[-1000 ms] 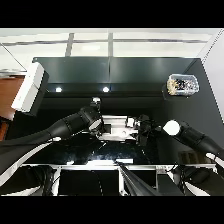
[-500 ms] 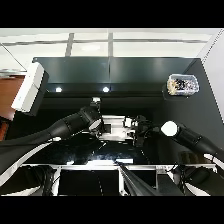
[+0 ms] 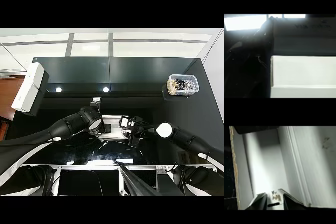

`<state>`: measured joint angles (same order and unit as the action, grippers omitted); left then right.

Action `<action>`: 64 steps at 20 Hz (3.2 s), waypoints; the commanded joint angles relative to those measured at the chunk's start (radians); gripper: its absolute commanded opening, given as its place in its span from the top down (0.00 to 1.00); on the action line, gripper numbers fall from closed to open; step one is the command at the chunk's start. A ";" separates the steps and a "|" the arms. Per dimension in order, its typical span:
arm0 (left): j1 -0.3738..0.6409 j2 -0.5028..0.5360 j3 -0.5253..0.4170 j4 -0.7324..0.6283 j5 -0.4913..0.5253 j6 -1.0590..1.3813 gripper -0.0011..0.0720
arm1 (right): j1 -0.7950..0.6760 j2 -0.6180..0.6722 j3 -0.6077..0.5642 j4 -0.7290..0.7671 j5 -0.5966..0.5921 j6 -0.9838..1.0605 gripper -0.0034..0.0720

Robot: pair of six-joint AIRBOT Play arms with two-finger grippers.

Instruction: Fold the box and place the chain.

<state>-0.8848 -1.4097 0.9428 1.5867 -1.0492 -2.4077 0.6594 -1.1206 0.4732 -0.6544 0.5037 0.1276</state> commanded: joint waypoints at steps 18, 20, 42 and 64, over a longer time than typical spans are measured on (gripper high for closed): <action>0.000 -0.002 0.000 -0.005 0.002 -0.001 0.94 | -0.280 0.247 0.014 -0.345 0.211 0.780 0.93; 0.000 -0.002 0.000 -0.006 0.013 -0.001 0.94 | -0.456 0.301 0.017 -0.352 0.371 1.009 0.93; 0.000 -0.002 0.000 -0.024 0.020 0.025 0.95 | -0.514 -0.043 -0.023 0.077 0.538 1.057 0.29; 0.000 -0.002 0.000 -0.024 0.008 0.026 0.95 | -0.288 -0.043 0.107 0.072 0.511 1.136 0.41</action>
<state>-0.8852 -1.4120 0.9428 1.5623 -1.0332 -2.3829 0.3199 -1.1633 0.5587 -0.5797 1.0695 1.2125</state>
